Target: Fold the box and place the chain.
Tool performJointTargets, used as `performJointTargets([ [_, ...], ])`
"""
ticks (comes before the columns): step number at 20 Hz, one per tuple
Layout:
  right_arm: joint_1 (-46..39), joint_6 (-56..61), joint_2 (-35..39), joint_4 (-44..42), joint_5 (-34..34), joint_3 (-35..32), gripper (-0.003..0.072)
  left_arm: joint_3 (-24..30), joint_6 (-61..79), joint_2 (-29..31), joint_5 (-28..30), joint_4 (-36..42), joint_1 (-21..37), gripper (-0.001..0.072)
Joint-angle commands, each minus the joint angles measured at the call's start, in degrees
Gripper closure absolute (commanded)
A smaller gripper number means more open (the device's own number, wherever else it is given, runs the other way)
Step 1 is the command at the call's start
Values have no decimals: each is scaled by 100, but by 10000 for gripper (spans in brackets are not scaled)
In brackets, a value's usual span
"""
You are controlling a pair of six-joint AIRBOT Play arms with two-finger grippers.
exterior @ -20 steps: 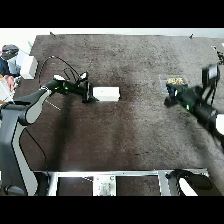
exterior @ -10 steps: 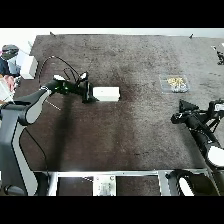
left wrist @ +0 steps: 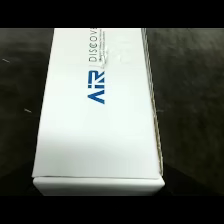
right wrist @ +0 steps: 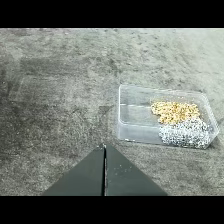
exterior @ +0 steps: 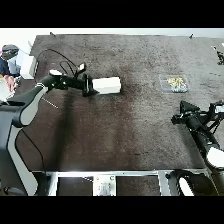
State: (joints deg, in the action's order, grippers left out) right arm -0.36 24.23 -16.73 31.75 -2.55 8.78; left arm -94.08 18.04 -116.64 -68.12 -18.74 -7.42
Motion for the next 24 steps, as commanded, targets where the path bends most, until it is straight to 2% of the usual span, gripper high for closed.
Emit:
performJointTargets([
  [1,-2,2,4,-4,4,-2,678,-7,-595,739,905,111,4,702],
  [6,-2,2,4,-4,4,-2,678,-4,-2048,1996,2964,46,299,704],
  [8,-2,2,4,-4,7,-2,678,96,-2896,2393,3504,-199,682,704],
  [10,-2,2,4,-4,4,-2,678,470,-3558,2870,3766,-514,1119,704],
  [12,-2,2,4,-4,4,-2,678,1152,-3910,3477,3753,-750,1609,704],
  [16,-2,2,4,-4,4,-2,678,3084,-4059,4883,3836,-837,2771,704],
  [18,-2,2,4,-4,4,-2,678,3967,-4120,5410,3700,-839,3467,704],
  [21,-2,2,4,-4,4,-2,678,4750,-4155,5696,2929,-1272,4417,704],
  [22,-2,2,4,-4,4,-2,678,4927,-4155,5698,2828,-1405,4653,704],
  [24,-2,2,4,-4,4,-2,678,5171,-4076,5661,2992,-1587,4874,703],
])
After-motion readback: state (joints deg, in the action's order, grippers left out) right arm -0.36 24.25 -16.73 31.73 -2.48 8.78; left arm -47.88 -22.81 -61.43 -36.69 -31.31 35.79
